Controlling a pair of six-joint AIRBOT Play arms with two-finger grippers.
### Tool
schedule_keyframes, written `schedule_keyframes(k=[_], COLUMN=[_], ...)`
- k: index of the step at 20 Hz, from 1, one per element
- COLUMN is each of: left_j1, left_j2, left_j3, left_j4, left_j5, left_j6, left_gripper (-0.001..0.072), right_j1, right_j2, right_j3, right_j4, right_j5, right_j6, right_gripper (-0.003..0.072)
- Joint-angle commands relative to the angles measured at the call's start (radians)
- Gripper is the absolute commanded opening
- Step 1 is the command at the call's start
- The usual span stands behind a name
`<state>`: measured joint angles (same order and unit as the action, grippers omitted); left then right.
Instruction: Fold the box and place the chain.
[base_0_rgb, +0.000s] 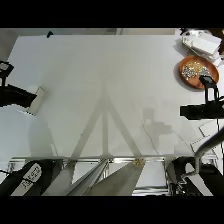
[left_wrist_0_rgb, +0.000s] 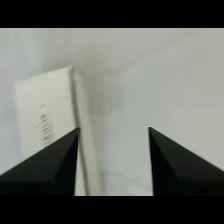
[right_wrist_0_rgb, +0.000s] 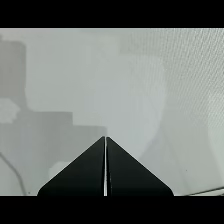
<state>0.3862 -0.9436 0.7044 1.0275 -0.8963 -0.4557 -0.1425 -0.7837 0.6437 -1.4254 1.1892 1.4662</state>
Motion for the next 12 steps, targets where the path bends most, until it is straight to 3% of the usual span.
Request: schedule_keyframes(k=[1,7,12], left_j1=[-0.093,-0.126,-0.126], left_j2=[0.008,0.005,0.005], left_j3=[0.001,0.000,0.000], left_j4=[-0.021,-0.025,-0.025], left_j5=[-0.062,-0.154,-0.172], left_j6=[0.003,-0.118,-0.249], left_gripper=[0.0335,0.0313,0.0313], right_j1=[-0.001,-0.001,-0.001], right_j2=[0.000,0.000,0.000], right_j3=[0.000,0.000,0.000], right_j4=[0.000,0.000,0.000], right_j5=[-0.001,-0.001,-0.001], right_j6=[-0.001,-0.001,-0.001], right_gripper=[0.0014,0.0014,0.0014])
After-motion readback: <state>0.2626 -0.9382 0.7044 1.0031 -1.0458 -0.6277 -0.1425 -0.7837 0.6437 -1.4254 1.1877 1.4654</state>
